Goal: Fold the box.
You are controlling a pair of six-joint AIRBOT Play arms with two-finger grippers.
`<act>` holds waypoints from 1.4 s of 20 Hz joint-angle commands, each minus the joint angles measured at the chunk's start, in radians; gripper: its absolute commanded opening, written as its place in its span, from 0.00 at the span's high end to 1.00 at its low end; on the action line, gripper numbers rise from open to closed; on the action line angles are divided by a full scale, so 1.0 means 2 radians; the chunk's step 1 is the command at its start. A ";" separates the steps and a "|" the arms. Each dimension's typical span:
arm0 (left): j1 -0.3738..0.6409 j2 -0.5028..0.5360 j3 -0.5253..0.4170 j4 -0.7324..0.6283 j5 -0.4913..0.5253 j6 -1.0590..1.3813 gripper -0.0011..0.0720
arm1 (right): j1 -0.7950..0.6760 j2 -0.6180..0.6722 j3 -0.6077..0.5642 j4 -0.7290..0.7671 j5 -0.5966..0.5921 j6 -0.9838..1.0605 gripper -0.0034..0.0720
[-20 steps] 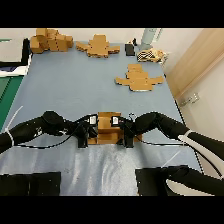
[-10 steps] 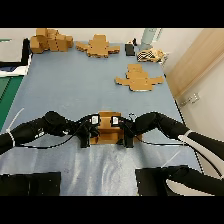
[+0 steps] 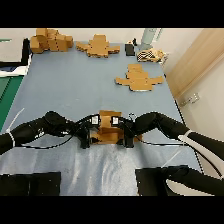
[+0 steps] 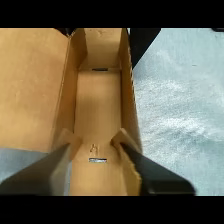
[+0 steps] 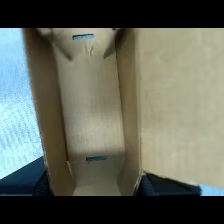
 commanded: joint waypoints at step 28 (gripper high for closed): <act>0.074 0.108 -0.031 0.393 -0.103 -0.967 0.97 | 0.000 0.000 0.001 0.000 0.000 0.001 0.37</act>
